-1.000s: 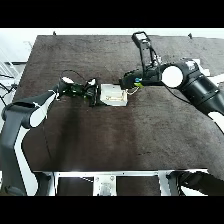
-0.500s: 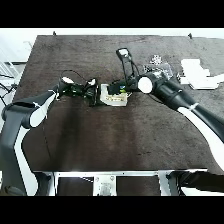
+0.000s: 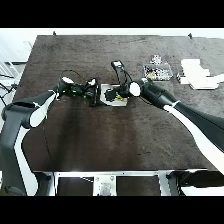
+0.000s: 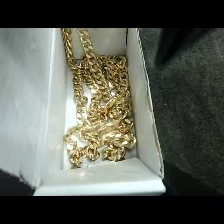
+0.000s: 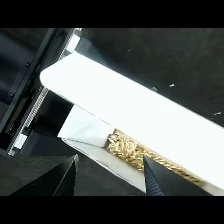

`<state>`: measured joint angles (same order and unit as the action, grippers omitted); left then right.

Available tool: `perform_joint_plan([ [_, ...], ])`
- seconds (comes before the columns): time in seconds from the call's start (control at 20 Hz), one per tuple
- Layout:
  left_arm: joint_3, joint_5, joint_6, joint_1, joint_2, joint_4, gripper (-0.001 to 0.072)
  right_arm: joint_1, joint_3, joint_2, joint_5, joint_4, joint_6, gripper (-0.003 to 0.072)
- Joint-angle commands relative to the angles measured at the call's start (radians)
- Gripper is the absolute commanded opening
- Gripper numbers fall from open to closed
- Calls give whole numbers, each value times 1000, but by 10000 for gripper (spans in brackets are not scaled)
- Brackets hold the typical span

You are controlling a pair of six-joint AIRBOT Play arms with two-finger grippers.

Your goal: Fold the box and place the chain.

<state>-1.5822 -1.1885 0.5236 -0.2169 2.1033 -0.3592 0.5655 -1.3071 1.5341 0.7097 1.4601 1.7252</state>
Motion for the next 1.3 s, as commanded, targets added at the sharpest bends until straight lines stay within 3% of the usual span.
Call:
perform_joint_plan([
  [0.0,0,0,0,0,0,0,461,-48,0,-76,70,124,-8,496],
  [0.2,0,0,0,0,0,0,461,-269,5,-98,84,174,34,499],
  [0.3,0,1,1,0,0,0,462,-399,20,-50,-10,133,82,546],
  [0.4,0,1,0,0,0,0,461,-487,18,22,-109,-14,65,546],
  [0.55,0,2,1,0,0,0,462,-520,-28,150,-203,-219,-57,546],
  [0.9,0,2,0,0,0,0,461,-509,-248,389,-191,-318,-100,518],
  [0.95,0,1,1,0,0,0,461,-507,-261,395,-174,-312,-100,489],
  [1.25,0,1,1,0,0,0,461,-511,-270,395,-218,-312,-135,50],
])
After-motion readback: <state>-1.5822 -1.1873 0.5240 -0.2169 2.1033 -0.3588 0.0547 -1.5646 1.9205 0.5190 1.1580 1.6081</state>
